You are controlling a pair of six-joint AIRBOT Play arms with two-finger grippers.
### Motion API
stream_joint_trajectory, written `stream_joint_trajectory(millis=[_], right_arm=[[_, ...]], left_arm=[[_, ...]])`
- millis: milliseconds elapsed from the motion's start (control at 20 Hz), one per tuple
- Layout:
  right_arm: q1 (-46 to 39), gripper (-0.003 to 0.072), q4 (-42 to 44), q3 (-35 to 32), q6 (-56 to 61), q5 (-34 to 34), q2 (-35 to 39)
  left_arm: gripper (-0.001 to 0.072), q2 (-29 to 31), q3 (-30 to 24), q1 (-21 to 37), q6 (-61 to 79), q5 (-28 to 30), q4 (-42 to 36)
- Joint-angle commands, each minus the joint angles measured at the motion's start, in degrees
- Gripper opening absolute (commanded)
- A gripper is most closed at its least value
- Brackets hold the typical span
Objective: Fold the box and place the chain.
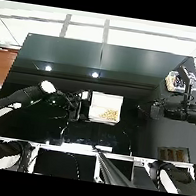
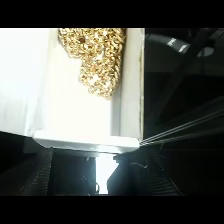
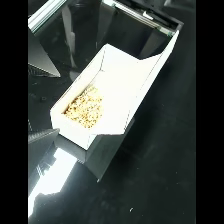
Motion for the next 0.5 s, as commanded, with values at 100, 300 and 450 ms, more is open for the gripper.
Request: stream_joint_trajectory(millis=[100, 300, 450], right_arm=[[0.0, 0.0384, 0.0, 0.0, 0.0, -0.1, 0.0], [0.0, 0.0384, 0.0, 0.0, 0.0, -0.1, 0.0], [0.0, 0.0385, 0.0, 0.0, 0.0, -0.1, 0.0]], left_arm=[[0.0706, -1.2, 1.4, -0.1, 0.8, 0.8, -0.5], [0.0706, -3.4, 3.3, -1.3, 1.3, 0.5, -0.5], [0.0705, -3.5, 3.4, -2.0, 1.3, 0.2, -0.4]])
